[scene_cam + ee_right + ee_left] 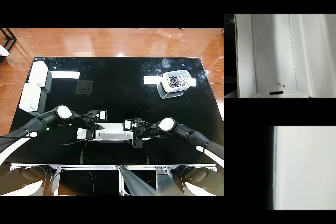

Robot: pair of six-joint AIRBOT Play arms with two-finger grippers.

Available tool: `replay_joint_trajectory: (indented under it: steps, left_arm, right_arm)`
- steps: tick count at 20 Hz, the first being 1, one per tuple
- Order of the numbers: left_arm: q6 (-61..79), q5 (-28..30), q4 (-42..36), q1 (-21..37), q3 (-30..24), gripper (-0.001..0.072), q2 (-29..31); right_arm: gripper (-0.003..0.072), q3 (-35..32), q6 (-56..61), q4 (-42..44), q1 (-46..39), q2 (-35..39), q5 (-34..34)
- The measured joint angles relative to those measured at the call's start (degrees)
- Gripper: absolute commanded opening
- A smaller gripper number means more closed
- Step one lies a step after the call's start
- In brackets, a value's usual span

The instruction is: Fold the box and place the chain.

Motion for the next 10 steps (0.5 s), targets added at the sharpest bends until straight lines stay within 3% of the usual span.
replay_joint_trajectory:
  steps: [10]
  left_arm:
    - [0.0,-0.04,0.02,0.0,-0.02,0.0021,0.0]
  right_arm:
    - [0.0695,0.0,0.59,-0.94,-0.04,-0.04,-0.04]
